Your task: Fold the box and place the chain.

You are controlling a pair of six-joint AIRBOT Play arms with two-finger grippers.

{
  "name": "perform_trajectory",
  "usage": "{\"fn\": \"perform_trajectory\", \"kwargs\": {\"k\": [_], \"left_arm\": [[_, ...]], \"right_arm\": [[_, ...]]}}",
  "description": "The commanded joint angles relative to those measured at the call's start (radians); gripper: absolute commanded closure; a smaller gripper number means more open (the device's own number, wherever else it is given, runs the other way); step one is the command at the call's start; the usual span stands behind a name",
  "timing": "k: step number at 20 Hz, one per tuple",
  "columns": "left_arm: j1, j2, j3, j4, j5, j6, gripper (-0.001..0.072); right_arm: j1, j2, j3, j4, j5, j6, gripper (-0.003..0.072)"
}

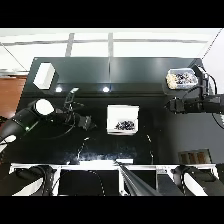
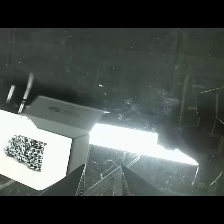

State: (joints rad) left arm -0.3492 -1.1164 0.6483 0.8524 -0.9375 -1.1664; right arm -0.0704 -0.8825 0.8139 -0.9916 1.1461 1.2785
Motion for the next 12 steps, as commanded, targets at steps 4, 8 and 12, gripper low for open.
{"fn": "perform_trajectory", "kwargs": {"k": [4, 8, 12], "left_arm": [[-0.056, -0.071, -0.070, -0.258, 0.075, 0.983, -0.0011], [-0.123, -0.078, -0.058, -0.231, 0.169, 1.305, -0.0011], [-0.074, -0.203, 0.025, -0.298, 0.101, 1.419, -0.0011]], "right_arm": [[0.000, 0.001, 0.000, -0.005, -0.006, 0.001, 0.0411], [0.000, 0.001, 0.000, -0.008, -0.013, 0.001, 0.0411], [0.000, 0.001, 0.000, -0.007, -0.021, 0.001, 0.0411]]}}
